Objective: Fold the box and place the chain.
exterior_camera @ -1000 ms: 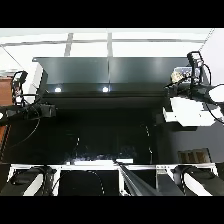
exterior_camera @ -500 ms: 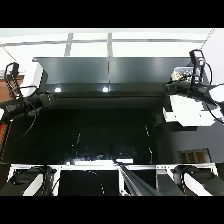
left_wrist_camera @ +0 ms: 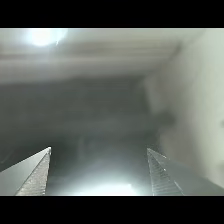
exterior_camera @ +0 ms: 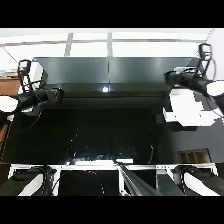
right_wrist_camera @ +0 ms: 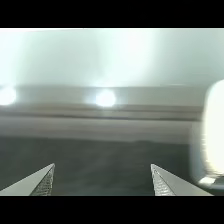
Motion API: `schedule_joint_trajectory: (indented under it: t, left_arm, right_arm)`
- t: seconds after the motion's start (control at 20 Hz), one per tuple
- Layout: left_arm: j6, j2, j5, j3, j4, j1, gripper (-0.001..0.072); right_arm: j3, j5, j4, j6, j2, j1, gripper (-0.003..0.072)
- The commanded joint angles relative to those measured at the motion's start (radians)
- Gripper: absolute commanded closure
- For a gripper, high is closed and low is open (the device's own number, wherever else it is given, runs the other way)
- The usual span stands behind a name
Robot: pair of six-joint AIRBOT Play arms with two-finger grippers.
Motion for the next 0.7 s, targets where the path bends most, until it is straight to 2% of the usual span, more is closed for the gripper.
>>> schedule_joint_trajectory:
  t: [0.0,0.1,0.2,0.3,0.4,0.5,0.55,0.65]
  left_arm:
    - [-0.128,-0.027,-0.167,0.035,0.273,0.007,-0.0003]
    - [-0.168,-0.027,-0.219,0.035,0.312,0.019,-0.0002]
    - [-0.169,-0.027,-0.208,0.035,0.318,0.021,-0.0002]
    - [-0.186,-0.027,-0.187,0.035,0.295,0.019,-0.0002]
    - [-0.210,-0.027,-0.187,0.035,0.280,0.019,-0.0002]
    - [-0.211,-0.027,-0.191,0.035,0.272,0.020,-0.0001]
    - [-0.211,-0.027,-0.189,0.035,0.257,0.020,-0.0001]
    - [-0.210,-0.027,-0.190,0.035,0.216,0.020,-0.0001]
  right_arm:
    - [0.167,0.187,-0.402,0.309,-0.100,-0.222,-0.0012]
    - [0.314,0.371,-0.540,0.356,-0.188,-0.411,-0.0011]
    - [0.413,0.519,-0.524,0.425,-0.268,-0.603,-0.0012]
    - [0.441,0.611,-0.403,0.411,-0.321,-0.767,-0.0012]
    - [0.444,0.675,-0.170,0.260,-0.380,-0.899,-0.0011]
    - [0.468,0.792,0.050,0.087,-0.466,-0.985,-0.0011]
    - [0.492,0.868,0.110,0.019,-0.515,-1.002,-0.0011]
    - [0.534,0.988,0.107,-0.071,-0.594,-0.992,-0.0011]
